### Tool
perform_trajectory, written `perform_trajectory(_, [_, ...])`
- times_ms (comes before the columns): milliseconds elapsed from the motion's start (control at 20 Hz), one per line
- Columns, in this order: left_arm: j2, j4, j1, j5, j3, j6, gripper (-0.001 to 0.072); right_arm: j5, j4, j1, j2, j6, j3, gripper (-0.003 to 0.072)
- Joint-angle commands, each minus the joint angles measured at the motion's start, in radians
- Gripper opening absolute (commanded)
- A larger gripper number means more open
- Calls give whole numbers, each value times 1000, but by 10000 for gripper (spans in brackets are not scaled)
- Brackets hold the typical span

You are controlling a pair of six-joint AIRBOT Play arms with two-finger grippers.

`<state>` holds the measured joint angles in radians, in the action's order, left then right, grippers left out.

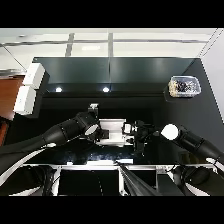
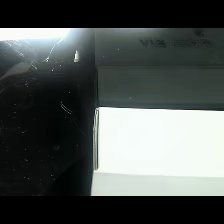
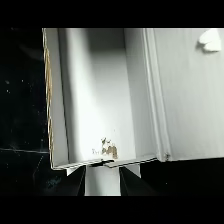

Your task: Fold the box and place the chain.

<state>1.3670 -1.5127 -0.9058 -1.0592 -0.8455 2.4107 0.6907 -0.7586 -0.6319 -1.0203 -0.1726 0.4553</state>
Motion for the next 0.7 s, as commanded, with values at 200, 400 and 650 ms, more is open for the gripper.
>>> perform_trajectory(200, [1,4,0,3,0,0,30,-51,70,-19,-21,-7,1,236])
perform_trajectory(400, [1,6,0,3,0,0,30,-121,94,-82,-41,-7,1,235])
perform_trajectory(650, [1,6,0,3,0,0,30,-137,97,-83,-45,-8,1,237])
